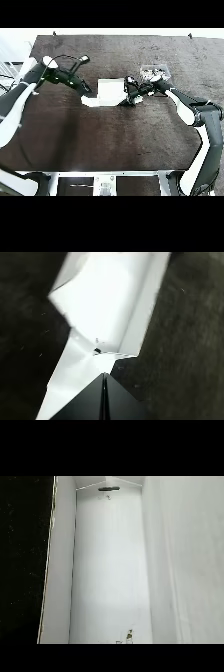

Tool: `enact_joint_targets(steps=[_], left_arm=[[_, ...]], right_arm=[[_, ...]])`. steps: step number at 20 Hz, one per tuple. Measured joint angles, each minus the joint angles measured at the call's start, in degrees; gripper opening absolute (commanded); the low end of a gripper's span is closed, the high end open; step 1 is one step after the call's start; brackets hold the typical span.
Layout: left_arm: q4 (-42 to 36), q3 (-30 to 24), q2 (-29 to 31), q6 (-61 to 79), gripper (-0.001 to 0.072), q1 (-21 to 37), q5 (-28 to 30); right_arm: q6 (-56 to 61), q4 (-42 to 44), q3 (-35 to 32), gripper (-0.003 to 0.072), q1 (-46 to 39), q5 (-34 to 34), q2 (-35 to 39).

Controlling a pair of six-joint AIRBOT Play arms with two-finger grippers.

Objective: Fold the box and place the chain.

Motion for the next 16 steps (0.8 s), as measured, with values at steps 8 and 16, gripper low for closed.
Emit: enact_joint_targets(steps=[8, 16], left_arm=[[-3.69, -15.08, 8.98, -20.72, 0.0012, 7.67, 5.16], [-3.65, -20.02, 6.88, -32.02, 0.0013, 8.90, 8.81]], right_arm=[[0.00, 0.00, 0.00, 0.0588, 0.00, 0.00, 0.00], [0.00, 0.00, 0.00, 0.0588, 0.00, 0.00, 0.00]])
